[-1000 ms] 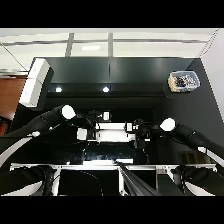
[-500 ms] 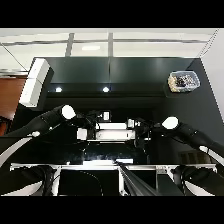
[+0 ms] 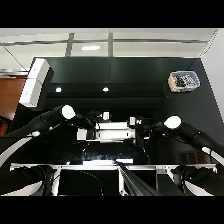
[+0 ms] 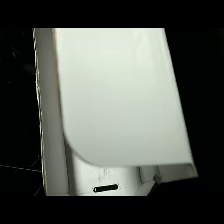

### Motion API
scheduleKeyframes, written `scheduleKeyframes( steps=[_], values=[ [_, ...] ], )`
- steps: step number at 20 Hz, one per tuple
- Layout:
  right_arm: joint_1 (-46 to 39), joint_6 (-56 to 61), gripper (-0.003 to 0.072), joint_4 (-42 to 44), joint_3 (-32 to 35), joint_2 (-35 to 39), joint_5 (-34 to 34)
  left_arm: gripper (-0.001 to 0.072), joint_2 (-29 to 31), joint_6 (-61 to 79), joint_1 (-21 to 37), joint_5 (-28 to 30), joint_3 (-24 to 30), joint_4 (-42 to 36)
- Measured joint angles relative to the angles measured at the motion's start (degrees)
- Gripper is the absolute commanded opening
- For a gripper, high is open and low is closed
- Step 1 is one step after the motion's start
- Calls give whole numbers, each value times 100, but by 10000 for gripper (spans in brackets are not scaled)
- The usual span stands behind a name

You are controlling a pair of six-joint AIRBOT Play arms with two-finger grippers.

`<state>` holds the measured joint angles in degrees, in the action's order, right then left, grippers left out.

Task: Fold the box and place the chain.

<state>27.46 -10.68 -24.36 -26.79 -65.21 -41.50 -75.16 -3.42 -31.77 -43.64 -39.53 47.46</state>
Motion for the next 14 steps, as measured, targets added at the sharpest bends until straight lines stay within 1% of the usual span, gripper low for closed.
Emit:
scheduleKeyframes(
  steps=[8, 14],
  values=[
    [155, 118, 645, -122, -22, -275, 289, 29, 0, -2, 0, -7, -24, -15],
    [417, 348, 638, -474, -33, -319, 494, 29, 0, 0, 0, -24, -24, -13]
  ],
)
